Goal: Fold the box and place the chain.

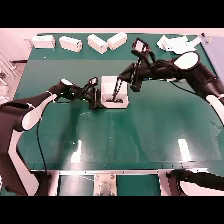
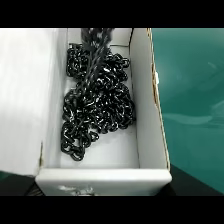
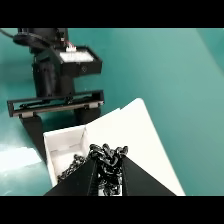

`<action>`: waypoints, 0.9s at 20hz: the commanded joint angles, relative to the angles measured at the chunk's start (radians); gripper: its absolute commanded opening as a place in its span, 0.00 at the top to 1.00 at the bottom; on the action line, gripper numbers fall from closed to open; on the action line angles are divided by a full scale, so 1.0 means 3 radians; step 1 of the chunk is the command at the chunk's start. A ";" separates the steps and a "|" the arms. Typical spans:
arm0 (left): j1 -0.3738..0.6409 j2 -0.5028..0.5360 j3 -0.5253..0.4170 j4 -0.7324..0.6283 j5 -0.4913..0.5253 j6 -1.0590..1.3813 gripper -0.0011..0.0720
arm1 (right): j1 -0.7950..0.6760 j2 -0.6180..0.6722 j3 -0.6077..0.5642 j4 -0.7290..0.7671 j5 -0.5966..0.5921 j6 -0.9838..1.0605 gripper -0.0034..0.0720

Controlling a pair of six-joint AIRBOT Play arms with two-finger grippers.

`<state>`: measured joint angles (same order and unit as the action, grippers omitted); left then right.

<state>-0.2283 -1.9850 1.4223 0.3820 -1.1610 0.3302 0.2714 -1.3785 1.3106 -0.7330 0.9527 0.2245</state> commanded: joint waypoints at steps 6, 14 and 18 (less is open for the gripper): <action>0.0001 0.0003 0.0003 0.0000 0.0001 0.0000 0.34 | -0.0001 -0.0397 -0.0144 0.0164 -0.0048 0.0024 0.25; 0.0003 0.0003 0.0003 0.0000 0.0001 0.0001 0.34 | -0.0315 -0.0341 0.0052 0.0332 -0.0201 0.0028 0.53; 0.0001 0.0003 0.0003 0.0000 0.0001 0.0000 0.34 | -0.0632 -0.0427 0.0198 0.0618 -0.0230 0.0154 0.68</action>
